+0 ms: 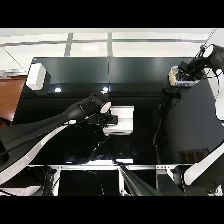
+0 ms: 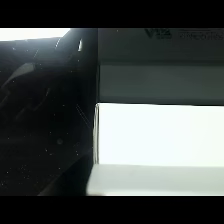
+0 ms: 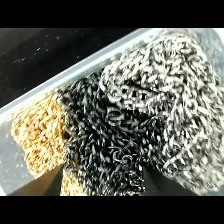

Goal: Fold the box and place the chain.

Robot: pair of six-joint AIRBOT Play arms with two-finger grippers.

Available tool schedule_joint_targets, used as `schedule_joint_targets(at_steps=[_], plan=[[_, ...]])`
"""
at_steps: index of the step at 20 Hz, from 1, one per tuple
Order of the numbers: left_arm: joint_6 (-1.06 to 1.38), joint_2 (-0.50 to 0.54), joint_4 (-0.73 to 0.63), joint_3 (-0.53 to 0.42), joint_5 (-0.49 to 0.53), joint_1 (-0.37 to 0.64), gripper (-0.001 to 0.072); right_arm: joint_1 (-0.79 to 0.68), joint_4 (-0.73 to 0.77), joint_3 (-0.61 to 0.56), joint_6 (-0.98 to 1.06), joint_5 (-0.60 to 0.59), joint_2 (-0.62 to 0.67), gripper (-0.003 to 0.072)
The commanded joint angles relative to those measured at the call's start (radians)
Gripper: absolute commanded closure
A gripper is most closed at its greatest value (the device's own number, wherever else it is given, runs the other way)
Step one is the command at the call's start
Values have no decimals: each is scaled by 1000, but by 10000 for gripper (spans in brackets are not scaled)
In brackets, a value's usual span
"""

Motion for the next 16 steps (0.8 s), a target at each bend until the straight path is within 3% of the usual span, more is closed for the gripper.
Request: schedule_joint_targets(at_steps=[1,2,3,4,8,16], plan=[[-1,0,0,1,-3,2,682,-5,-59,14,-9,8,-41,317],[-1,0,0,1,-3,2,683,-5,-82,15,-9,9,-39,417],[-1,0,0,1,-3,2,682,-5,-88,21,-19,16,-37,606],[-1,0,0,1,-3,2,683,-5,-85,35,-42,26,-33,672],[-1,0,0,1,-3,2,683,-3,-78,121,-184,78,36,674],[-1,0,1,2,0,2,683,-3,38,126,-286,89,332,676]])
